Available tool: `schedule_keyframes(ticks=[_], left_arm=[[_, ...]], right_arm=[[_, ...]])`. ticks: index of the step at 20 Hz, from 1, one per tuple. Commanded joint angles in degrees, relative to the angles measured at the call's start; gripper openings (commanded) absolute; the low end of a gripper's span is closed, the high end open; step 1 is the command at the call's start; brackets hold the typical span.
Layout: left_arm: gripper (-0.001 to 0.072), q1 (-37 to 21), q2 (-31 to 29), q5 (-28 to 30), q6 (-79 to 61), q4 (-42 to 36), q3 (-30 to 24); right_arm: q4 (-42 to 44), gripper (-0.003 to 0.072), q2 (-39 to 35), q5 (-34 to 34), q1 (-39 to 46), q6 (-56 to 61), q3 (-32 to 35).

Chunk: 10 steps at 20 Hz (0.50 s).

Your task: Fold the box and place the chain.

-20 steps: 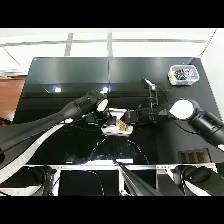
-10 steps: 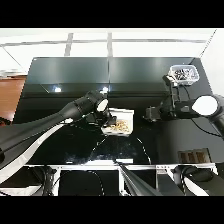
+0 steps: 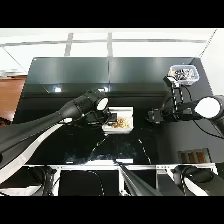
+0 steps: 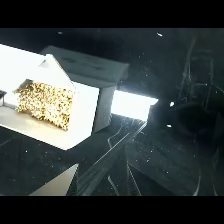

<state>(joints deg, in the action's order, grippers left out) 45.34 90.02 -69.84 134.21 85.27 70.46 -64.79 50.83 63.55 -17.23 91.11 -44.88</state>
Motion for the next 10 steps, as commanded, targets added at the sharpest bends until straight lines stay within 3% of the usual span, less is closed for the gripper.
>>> schedule_keyframes(ticks=[1,4,6,8,10], left_arm=[[0.0501,-0.02,-1.90,-5.81,-5.77,2.84,3.78],[0.0501,0.09,-9.11,-10.75,-15.41,6.10,5.40],[0.0501,-0.11,-16.11,-13.62,-19.10,12.48,4.48],[0.0501,-1.84,-23.91,-15.82,-19.21,21.99,0.85],[0.0501,-5.64,-32.13,-15.45,-18.47,27.10,-6.71]], right_arm=[[-0.46,0.0356,-0.07,-0.85,-0.39,-0.02,0.02],[-0.46,0.0356,-0.07,-0.90,-0.39,0.04,0.02],[-0.44,0.0356,-0.07,-0.90,-0.39,0.22,0.02],[-0.46,0.0356,-0.07,-0.90,-0.39,0.22,0.02],[-0.44,0.0356,-0.07,-0.90,-0.39,0.22,0.02]])
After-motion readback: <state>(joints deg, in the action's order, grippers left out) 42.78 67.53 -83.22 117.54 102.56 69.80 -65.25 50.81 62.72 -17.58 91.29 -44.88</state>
